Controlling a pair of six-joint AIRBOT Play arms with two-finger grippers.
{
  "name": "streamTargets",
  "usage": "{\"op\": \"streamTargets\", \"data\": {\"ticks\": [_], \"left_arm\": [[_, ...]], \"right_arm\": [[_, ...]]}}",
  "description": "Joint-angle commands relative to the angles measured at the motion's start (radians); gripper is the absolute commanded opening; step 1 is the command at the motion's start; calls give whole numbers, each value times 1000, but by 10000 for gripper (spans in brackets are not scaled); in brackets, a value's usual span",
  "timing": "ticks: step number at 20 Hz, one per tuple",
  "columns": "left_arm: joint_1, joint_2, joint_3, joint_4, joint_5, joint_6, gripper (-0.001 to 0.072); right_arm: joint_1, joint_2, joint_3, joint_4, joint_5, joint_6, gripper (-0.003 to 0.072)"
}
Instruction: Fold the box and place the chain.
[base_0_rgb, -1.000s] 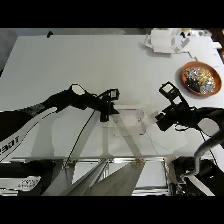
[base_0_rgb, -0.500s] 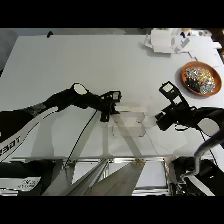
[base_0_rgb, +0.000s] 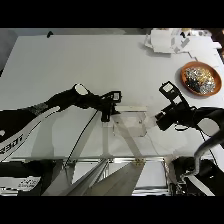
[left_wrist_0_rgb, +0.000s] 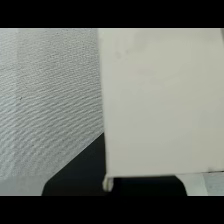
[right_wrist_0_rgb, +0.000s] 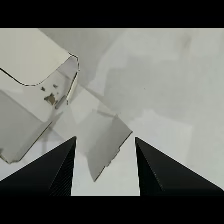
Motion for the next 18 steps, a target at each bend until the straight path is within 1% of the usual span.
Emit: {"op": "streamTargets", "data": {"ticks": [1, 2, 3, 4, 5, 6, 8, 9, 11, 12, 13, 15, 16, 18], "left_arm": [[-1, -1, 0, 4, 2, 0, 10], [-1, -1, 0, 4, 1, 0, 10], [-1, -1, 0, 4, 2, 0, 11], [-1, -1, 0, 3, 2, 0, 10], [-1, -1, 0, 4, 2, 0, 10], [-1, -1, 0, 4, 2, 0, 10], [-1, -1, 0, 4, 2, 0, 10], [-1, -1, 0, 4, 2, 0, 10], [-1, -1, 0, 4, 2, 0, 10], [-1, -1, 0, 4, 2, 0, 10], [-1, -1, 0, 4, 1, 0, 10], [-1, -1, 0, 4, 2, 0, 10], [-1, -1, 0, 4, 2, 0, 10], [-1, -1, 0, 4, 1, 0, 10]], "right_arm": [[1, 0, 0, 0, 0, 0, 406], [1, 0, 0, 0, 1, 0, 406], [1, 0, 0, 0, 5, 0, 386], [1, 0, 0, 3, 22, -19, 267], [1, 0, 0, 19, 52, -53, 95], [1, 0, 0, 46, 95, -94, 30], [1, 0, 0, 124, 178, -189, 17], [1, 0, 0, 211, 215, -274, 19], [3, 0, -1, 448, 267, -510, 19], [14, 0, -2, 471, 256, -578, 19], [26, 0, -2, 429, 238, -573, 19], [33, 0, -5, 319, 240, -563, 19], [33, 0, -9, 311, 229, -564, 19], [33, -1, -19, 362, 188, -565, 20]]}}
